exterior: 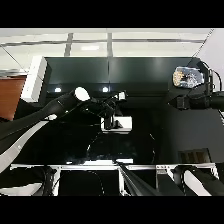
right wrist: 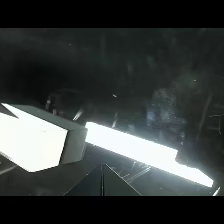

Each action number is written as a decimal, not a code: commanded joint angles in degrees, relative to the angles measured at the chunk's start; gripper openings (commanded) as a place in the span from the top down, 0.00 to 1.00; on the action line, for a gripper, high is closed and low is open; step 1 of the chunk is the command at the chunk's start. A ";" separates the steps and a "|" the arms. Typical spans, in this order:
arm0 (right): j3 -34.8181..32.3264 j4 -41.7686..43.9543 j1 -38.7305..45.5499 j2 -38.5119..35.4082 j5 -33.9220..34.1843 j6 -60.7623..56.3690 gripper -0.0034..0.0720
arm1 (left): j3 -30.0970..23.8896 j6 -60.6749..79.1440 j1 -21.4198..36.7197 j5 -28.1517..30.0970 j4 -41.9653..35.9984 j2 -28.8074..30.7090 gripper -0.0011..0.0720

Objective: Fold the box and place the chain.

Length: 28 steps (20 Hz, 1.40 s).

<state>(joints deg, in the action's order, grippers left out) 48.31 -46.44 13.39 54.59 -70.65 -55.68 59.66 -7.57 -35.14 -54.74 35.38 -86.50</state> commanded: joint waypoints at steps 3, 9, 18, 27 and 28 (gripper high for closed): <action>0.04 -0.20 0.31 -0.02 0.44 0.68 0.94 | 0.17 -0.59 -1.11 -1.42 1.95 -0.15 0.02; 0.04 -0.17 0.31 -0.02 0.42 0.63 0.94 | 0.96 -0.59 -1.07 -1.29 3.17 -0.07 0.02; 0.02 -0.48 0.31 -0.02 0.44 0.66 0.94 | 3.50 -8.59 -0.83 -0.31 9.51 -1.03 0.01; 0.02 -0.63 0.31 -0.02 1.18 0.66 0.94 | 3.50 -8.74 -2.47 -1.46 10.32 -1.55 0.01; 0.02 -0.63 0.31 -0.02 1.36 0.63 0.94 | 3.50 -8.74 -2.62 -1.44 10.64 -1.55 0.01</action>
<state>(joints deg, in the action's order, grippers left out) 48.31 -47.03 13.67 54.59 -69.60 -55.00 63.11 -16.05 -37.21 -56.12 45.10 -88.01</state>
